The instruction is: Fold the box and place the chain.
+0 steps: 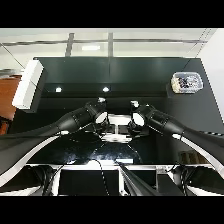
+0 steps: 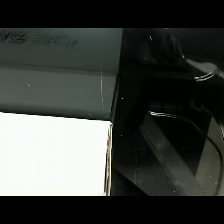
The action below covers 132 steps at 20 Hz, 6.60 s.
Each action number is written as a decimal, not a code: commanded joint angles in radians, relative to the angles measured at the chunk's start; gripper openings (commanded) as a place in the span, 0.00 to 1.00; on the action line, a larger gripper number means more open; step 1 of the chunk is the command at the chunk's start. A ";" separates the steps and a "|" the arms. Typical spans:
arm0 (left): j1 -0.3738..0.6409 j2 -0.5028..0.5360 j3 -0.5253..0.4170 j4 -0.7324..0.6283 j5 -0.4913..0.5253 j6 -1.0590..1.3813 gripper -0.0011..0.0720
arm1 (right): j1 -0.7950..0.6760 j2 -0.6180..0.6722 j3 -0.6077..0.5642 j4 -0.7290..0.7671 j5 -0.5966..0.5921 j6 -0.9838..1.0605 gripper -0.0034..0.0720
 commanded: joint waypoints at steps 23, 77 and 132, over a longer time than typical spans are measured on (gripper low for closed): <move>0.000 0.000 0.000 -0.031 0.024 -0.001 0.05 | -0.983 0.147 0.116 -0.307 -0.320 -0.359 0.98; 0.000 0.000 0.000 -0.050 0.095 0.001 0.05 | -1.048 0.253 0.761 0.189 0.011 -0.795 0.07; -0.001 0.000 0.000 -0.047 0.095 0.008 0.05 | -0.259 0.561 -0.222 0.504 -0.198 -0.957 0.07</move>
